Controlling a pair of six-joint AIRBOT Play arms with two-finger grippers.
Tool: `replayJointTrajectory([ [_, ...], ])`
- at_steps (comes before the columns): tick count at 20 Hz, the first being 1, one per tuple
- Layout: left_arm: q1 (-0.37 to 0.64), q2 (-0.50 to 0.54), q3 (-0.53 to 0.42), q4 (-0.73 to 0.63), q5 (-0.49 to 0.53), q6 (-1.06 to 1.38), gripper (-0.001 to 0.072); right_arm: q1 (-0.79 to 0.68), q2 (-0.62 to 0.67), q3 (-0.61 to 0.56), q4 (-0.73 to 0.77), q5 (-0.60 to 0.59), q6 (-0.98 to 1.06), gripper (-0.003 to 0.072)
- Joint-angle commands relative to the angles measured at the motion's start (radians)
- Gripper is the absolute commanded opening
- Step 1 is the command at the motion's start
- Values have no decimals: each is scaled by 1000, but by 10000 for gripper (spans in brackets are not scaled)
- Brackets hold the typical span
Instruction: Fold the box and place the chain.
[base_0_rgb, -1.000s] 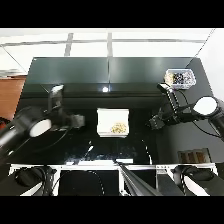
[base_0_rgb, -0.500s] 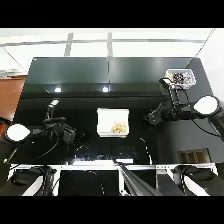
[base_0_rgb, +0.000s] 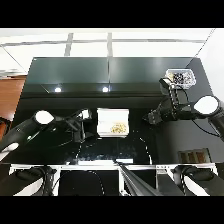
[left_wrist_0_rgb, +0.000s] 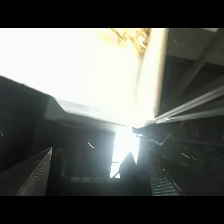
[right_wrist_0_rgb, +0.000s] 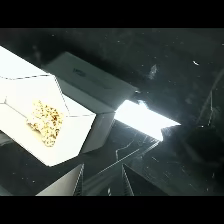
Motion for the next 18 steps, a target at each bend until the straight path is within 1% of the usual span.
replayJointTrajectory([
  [1,-17,-146,85,-38,-46,97,715,0,1,0,9,2,0,285],
  [4,-28,-177,108,-38,-46,97,715,0,1,0,8,2,0,284],
  [9,-67,-178,109,-49,-38,97,714,0,1,0,8,-2,0,284],
  [12,-98,-179,109,-50,8,96,714,0,1,0,8,-20,0,284],
  [14,-103,-179,109,-57,13,96,712,0,1,0,8,-23,0,284],
  [15,-103,-179,109,-60,13,96,684,0,1,0,8,-23,0,284],
  [16,-103,-179,109,-61,10,97,600,0,1,0,8,-27,0,284],
  [17,-103,-179,109,-61,9,96,491,0,1,0,8,-35,0,284],
  [18,-103,-179,109,-68,7,96,455,0,1,0,8,-48,0,284],
])
